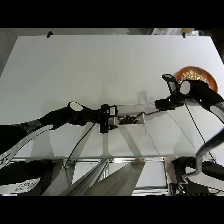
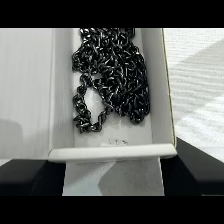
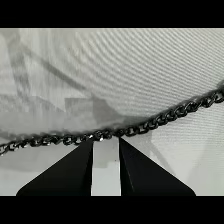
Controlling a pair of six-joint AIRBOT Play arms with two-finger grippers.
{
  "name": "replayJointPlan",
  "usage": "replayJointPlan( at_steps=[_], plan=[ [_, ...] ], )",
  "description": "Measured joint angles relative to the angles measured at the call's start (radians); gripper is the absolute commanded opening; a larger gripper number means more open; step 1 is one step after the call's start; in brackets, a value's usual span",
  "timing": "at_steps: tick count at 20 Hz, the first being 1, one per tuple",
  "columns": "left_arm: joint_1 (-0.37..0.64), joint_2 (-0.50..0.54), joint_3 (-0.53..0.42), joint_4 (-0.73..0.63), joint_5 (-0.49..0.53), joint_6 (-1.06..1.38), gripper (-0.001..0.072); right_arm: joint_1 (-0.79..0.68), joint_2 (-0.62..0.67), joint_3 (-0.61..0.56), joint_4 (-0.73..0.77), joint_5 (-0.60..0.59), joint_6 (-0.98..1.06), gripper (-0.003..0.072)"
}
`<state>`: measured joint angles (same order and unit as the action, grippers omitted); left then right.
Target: Fold the box and place the chain.
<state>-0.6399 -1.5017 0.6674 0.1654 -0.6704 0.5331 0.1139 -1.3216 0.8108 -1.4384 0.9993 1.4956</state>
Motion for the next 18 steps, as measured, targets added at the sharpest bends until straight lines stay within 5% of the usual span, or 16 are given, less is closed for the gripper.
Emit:
replayJointPlan(
  at_steps=[15,17,18],
  plan=[
    [0.0,0.0,0.0,0.0,0.0,0.0,0.017,-0.003,-0.004,-0.008,-0.062,-0.039,0.096,0.0272],
    [0.0,0.0,0.0,0.0,0.0,0.0,0.017,-0.003,-0.015,-0.008,-0.059,-0.04,0.108,0.0234],
    [0.0,0.0,0.0,0.0,0.0,0.0,0.017,-0.003,-0.019,-0.008,-0.058,-0.038,0.113,0.0143]
  ],
)
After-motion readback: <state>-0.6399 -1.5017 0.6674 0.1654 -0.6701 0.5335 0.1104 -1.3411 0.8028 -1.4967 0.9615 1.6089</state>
